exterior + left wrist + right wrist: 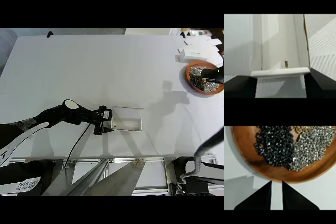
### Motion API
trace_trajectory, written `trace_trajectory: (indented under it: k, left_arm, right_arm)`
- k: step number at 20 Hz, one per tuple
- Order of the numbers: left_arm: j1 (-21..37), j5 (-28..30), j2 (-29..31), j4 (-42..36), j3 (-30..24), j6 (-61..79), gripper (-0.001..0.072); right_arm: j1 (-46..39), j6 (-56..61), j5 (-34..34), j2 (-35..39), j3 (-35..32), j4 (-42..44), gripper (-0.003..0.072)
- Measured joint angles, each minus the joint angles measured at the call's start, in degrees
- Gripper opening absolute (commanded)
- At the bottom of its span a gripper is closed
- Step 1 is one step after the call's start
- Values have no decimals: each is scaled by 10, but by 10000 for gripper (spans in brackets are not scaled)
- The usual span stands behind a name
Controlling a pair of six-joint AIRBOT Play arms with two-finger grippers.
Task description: Fold the box and place the chain.
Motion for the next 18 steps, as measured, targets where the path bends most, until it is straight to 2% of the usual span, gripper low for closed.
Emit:
trace_trajectory:
  k: [3, 5, 8, 10, 12, 17, 18]
  left_arm:
    - [0, 0, 0, 0, 0, 0, 140]
    - [0, 0, 0, 0, 0, 0, 140]
    - [0, 0, 0, 0, 0, 0, 140]
    - [0, 0, 0, 0, 0, 0, 140]
    - [0, 0, 0, 0, 0, 0, 140]
    - [0, 0, 0, 0, 0, 0, 140]
    - [0, 0, 0, 0, 0, 0, 140]
  right_arm:
    - [-14, -9, -33, -55, 23, 2, 248]
    - [-18, -11, -50, -85, 35, 0, 215]
    - [-21, -14, -66, -120, 44, 2, 215]
    - [-22, -15, -70, -135, 47, 3, 215]
    - [-22, -15, -75, -144, 48, 4, 153]
    - [-22, -14, -83, -156, 49, 6, 153]
    - [-22, -13, -82, -159, 49, 9, 109]
